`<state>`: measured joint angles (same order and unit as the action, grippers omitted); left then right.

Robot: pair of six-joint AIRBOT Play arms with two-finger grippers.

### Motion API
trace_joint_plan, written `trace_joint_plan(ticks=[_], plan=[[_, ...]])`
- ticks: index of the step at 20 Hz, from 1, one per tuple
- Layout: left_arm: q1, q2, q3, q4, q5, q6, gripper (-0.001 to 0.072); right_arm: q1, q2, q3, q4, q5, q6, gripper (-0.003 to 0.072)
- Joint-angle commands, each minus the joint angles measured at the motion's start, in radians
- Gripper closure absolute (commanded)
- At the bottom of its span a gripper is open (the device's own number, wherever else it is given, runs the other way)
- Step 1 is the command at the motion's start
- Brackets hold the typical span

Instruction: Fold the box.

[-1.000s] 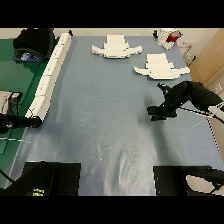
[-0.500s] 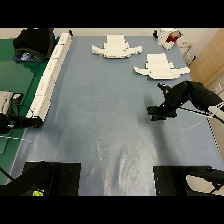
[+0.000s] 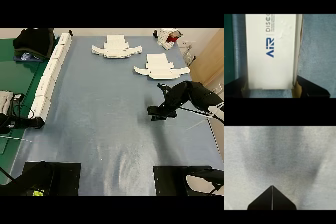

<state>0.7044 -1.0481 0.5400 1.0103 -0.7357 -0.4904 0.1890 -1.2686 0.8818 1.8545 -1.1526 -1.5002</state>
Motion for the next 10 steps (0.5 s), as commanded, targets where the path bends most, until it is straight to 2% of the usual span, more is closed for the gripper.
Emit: trace_joint_plan(ticks=[1,4,7,10], plan=[[0.000,0.002,0.000,0.000,-0.009,-0.007,0.0011,0.000,-0.001,0.001,0.000,0.000,0.000,0.0682],[0.003,0.017,0.014,0.018,-0.066,-0.007,0.0011,0.000,-0.001,0.001,0.000,0.000,0.000,0.0682],[0.003,0.086,0.039,0.037,-0.168,-0.008,0.0011,0.000,-0.001,0.001,0.000,0.000,0.000,0.0682],[0.003,0.187,0.063,0.187,-0.291,-0.124,0.0012,0.000,-0.001,0.001,0.000,0.000,0.000,0.0682]])
